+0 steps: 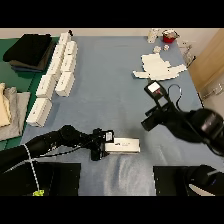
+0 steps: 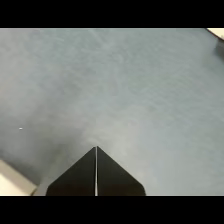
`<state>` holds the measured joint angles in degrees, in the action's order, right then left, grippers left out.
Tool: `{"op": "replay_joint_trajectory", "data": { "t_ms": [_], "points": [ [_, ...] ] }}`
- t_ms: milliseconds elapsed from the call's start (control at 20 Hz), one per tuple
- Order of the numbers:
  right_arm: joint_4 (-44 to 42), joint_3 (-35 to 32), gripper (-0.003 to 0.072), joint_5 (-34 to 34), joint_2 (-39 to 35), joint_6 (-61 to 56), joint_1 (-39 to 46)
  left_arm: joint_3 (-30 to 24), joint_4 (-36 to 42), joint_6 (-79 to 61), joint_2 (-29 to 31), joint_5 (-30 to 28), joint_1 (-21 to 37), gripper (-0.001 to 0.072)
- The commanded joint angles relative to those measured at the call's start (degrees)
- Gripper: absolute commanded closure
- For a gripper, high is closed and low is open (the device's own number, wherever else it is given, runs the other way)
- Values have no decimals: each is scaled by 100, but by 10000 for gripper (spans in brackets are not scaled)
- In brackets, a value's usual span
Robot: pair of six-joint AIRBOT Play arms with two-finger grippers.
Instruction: Fold the box.
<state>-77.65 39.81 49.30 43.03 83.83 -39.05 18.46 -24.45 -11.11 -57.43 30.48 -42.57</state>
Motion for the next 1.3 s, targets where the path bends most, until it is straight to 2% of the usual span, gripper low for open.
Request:
{"op": "replay_joint_trajectory", "data": {
  "t_ms": [0,100,150,400,650,800,1050,1250],
  "points": [
    [-2028,785,683,39,872,2704,1672,0,0,0,0,0,4,252],
    [-3427,1060,683,87,1272,4343,2468,0,2,0,0,0,4,252],
    [-3773,1132,683,87,1405,4813,2726,0,0,0,0,0,4,252],
    [-3679,1165,681,-48,1904,6131,2977,0,0,0,0,0,4,251],
    [-3676,1165,680,-199,2094,6133,2977,0,0,0,0,0,4,251],
    [-3532,1165,680,-431,2094,4957,2979,0,0,0,0,0,4,251],
    [-3477,1165,680,-313,2218,3764,2979,0,28,22,0,-2,4,251],
    [-3486,1167,681,39,2643,3475,2979,13,28,553,0,-203,15,252]
  ]
}}
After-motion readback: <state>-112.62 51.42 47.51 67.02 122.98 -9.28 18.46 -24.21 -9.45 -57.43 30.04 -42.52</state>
